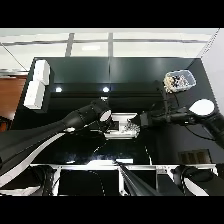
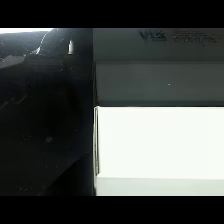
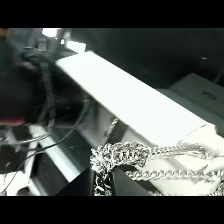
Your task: Fold the box and place the chain.
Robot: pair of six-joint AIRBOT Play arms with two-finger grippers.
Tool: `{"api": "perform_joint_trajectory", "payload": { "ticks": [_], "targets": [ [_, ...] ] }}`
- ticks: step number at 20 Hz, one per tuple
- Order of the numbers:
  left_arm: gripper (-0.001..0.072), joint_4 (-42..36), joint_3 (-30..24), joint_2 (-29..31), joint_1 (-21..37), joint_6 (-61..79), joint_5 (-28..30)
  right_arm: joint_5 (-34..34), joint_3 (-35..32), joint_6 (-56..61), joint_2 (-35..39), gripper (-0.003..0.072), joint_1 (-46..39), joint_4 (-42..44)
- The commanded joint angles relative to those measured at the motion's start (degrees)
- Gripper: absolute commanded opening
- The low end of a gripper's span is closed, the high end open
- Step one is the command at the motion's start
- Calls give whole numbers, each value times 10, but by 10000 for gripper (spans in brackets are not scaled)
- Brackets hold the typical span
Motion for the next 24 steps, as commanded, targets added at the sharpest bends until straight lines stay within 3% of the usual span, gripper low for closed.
{"api": "perform_joint_trajectory", "payload": {
  "ticks": [1,2,3,4,5,8,11,13,19,24],
  "targets": [
    [31,0,0,0,0,0,0,-50,-17,0,-14,12,24,-7],
    [32,0,0,0,0,0,0,-49,-17,1,-14,16,18,-14],
    [32,0,0,0,0,0,0,-40,-17,0,-14,129,7,-13],
    [32,0,0,0,0,0,0,-20,-16,-3,-14,425,-8,-14],
    [32,0,0,0,0,0,0,17,-10,-23,-13,497,-31,-15],
    [31,0,0,0,0,0,0,92,-4,-86,5,497,-134,-38],
    [32,0,0,0,0,0,0,46,-13,-167,17,498,-197,-176],
    [32,0,0,0,1,0,0,-16,-47,-216,16,720,-181,-226],
    [32,0,0,0,0,0,0,-129,-106,-548,-23,720,-47,-217],
    [32,0,0,0,0,0,0,-201,-107,-631,-43,720,26,-180]
  ]
}}
